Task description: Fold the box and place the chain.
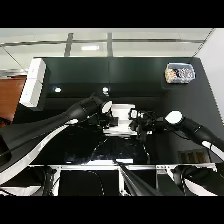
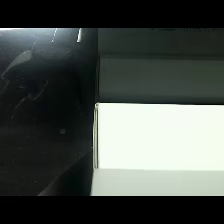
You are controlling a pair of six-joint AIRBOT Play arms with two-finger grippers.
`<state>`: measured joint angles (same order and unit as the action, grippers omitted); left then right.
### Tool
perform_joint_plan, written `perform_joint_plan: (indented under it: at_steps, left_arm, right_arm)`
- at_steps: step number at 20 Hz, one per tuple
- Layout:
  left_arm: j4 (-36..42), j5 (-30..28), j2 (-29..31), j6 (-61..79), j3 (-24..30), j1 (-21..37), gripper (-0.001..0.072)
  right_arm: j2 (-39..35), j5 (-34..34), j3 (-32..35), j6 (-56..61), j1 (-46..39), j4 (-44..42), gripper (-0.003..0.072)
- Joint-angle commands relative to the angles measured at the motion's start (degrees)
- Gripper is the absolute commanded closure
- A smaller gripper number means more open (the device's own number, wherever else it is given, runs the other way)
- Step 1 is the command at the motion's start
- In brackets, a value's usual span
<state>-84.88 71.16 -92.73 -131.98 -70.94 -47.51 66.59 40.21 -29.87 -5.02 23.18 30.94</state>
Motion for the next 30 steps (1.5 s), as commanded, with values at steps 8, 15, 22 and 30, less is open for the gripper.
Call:
perform_joint_plan:
  at_steps: [8,15,22,30]
  left_arm:
    - [0.1,-0.2,0.0,0.0,0.0,0.0,0.0682]
    - [0.1,-0.2,0.0,0.0,0.0,0.0,0.0682]
    - [0.1,-0.2,0.0,0.0,0.0,0.0,0.0682]
    - [0.1,-0.2,0.0,0.0,0.0,0.0,0.0682]
  right_arm:
    - [1.2,-0.5,0.0,2.2,0.2,-2.4,0.0354]
    - [-6.1,15.3,-7.8,44.6,-7.5,26.3,0.0669]
    - [-13.4,22.8,-9.4,76.3,-36.9,28.3,0.0669]
    - [-1.2,19.8,3.0,76.3,-30.7,11.0,0.0669]
